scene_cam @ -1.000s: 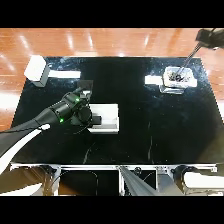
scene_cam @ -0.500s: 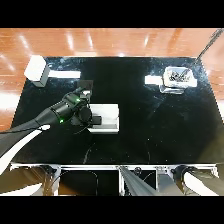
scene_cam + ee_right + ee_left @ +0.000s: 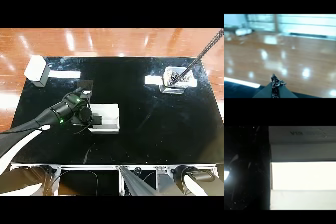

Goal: Fold the box and place the chain.

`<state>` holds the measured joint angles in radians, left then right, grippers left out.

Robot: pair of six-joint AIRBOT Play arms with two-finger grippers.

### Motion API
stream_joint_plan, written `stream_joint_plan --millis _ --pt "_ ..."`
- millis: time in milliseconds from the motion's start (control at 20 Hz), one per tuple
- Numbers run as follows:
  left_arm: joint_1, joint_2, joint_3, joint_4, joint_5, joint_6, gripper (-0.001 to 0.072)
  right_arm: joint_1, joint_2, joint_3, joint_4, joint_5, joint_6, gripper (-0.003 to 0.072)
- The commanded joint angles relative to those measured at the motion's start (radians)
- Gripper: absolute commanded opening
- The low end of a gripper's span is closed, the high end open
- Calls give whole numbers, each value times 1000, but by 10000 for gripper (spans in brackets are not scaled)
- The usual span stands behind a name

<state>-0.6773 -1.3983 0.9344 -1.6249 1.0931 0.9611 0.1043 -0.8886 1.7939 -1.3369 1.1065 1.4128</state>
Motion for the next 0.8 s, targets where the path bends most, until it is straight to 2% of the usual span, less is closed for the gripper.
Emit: stream_joint_plan --millis 0,250,400,750 --pt "-1 0 1 -7 2 0 22 124 25 1 2 70 -3 20" --pt "-1 0 1 -7 2 0 22 292 24 -1 2 155 6 30" --pt "-1 0 1 -8 2 0 21 347 24 -21 68 203 9 30" --pt "-1 0 1 -8 3 0 21 420 -6 -240 267 187 10 28"
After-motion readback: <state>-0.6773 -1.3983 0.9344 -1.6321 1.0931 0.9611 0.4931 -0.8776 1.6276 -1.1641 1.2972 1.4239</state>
